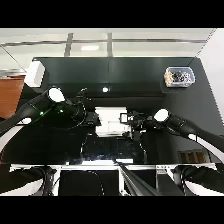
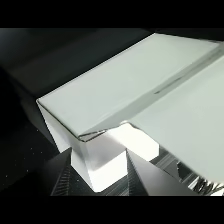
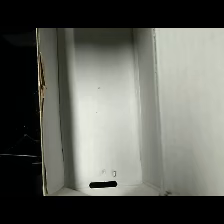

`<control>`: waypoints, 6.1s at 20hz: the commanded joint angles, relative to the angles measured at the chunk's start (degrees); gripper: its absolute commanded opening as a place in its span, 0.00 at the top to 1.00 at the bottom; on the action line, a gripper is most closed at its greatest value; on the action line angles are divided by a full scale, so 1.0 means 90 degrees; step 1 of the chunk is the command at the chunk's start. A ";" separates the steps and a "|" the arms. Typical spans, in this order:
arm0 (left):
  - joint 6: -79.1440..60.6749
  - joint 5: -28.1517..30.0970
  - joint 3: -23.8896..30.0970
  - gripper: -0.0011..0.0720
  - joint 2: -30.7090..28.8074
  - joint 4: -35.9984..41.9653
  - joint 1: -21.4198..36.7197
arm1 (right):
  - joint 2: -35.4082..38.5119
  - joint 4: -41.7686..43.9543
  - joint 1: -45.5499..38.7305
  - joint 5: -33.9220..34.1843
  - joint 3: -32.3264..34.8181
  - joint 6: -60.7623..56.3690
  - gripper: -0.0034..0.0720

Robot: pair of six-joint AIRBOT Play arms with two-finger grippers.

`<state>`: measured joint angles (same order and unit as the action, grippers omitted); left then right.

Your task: Fold the box and place the chain.

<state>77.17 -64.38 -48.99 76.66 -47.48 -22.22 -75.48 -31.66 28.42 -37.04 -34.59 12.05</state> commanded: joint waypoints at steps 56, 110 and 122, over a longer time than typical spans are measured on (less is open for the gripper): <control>0.6472 0.0209 -0.1090 0.50 0.0935 -0.4452 -0.2516 | -0.0002 0.0002 0.0002 0.0000 -0.0005 -0.0002 0.65; 0.6295 0.0148 -0.1110 0.94 0.0884 -0.4347 -0.2475 | 0.0318 -0.0595 -0.0032 -0.0121 -0.0007 -0.0372 0.00; 0.6093 0.0168 -0.1110 0.94 0.0884 -0.4357 -0.2475 | 0.0988 -0.1103 -0.0367 -0.0651 -0.0005 -0.0622 0.65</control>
<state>132.11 -62.98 -58.94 84.62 -86.67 -44.56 -66.87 -42.72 25.28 -42.35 -34.59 6.15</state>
